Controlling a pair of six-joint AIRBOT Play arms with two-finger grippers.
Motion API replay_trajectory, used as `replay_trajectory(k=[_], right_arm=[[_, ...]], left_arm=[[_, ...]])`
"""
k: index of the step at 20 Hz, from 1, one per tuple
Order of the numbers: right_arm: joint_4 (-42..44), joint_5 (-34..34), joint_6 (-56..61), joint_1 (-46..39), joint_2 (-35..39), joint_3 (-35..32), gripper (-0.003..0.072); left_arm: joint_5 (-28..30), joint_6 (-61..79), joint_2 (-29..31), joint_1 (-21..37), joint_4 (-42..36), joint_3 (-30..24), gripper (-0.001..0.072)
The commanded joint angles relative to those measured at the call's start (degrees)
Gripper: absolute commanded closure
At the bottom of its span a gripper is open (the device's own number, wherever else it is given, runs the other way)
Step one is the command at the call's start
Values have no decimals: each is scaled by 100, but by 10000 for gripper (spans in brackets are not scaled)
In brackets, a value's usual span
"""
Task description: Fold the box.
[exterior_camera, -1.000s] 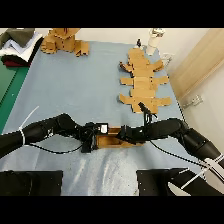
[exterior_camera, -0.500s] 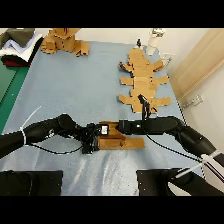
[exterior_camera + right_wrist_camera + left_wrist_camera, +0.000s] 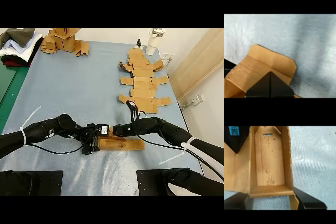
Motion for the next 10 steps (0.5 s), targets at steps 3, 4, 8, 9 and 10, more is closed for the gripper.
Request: replay_trajectory(k=[3,4,8,9,10], right_arm=[[-946,37,-199,11,417,92,683],[-1287,-50,-160,-42,658,118,683],[-2293,-918,55,-155,1840,120,683],[-2341,-1360,44,-151,2085,118,683],[-2334,-1786,-42,-127,2273,94,683]], left_arm=[[-37,-11,0,0,-2,7,417],[-35,-11,0,2,-2,7,417],[-37,-11,0,0,-2,7,417],[-35,-11,0,2,-2,7,417],[-37,-11,0,0,-2,7,417]])
